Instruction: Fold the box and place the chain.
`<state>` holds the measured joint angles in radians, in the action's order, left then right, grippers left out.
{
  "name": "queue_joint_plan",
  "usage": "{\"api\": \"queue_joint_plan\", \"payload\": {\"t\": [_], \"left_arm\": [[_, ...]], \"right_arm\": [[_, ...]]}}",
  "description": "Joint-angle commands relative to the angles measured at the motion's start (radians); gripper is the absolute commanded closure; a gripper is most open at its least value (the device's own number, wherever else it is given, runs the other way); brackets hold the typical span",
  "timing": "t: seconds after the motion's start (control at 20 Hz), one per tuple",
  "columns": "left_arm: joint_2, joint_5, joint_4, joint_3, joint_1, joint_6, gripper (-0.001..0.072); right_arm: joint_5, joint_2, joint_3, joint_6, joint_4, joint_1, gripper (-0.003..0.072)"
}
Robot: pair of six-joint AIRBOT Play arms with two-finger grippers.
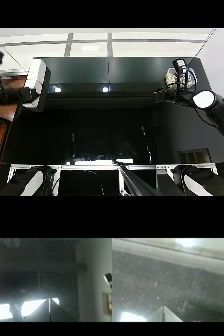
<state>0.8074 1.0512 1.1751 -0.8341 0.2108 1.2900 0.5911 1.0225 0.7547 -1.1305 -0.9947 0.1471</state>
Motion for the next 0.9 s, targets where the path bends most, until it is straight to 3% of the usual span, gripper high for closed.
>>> {"api": "queue_joint_plan", "payload": {"t": [0.0,0.25,0.85], "left_arm": [[-0.166,-0.136,0.029,0.190,-0.013,-0.008,0.0683],[-0.170,-0.123,-0.063,0.190,-0.013,0.000,0.0682],[-0.170,-0.128,-0.066,0.190,-0.013,0.000,0.0682]], "right_arm": [[-0.034,0.001,-0.001,0.001,-0.027,0.003,0.0672],[-0.034,0.001,-0.001,0.001,-0.027,0.003,0.0672],[-0.034,0.001,-0.001,0.000,-0.027,0.003,0.0672]]}}
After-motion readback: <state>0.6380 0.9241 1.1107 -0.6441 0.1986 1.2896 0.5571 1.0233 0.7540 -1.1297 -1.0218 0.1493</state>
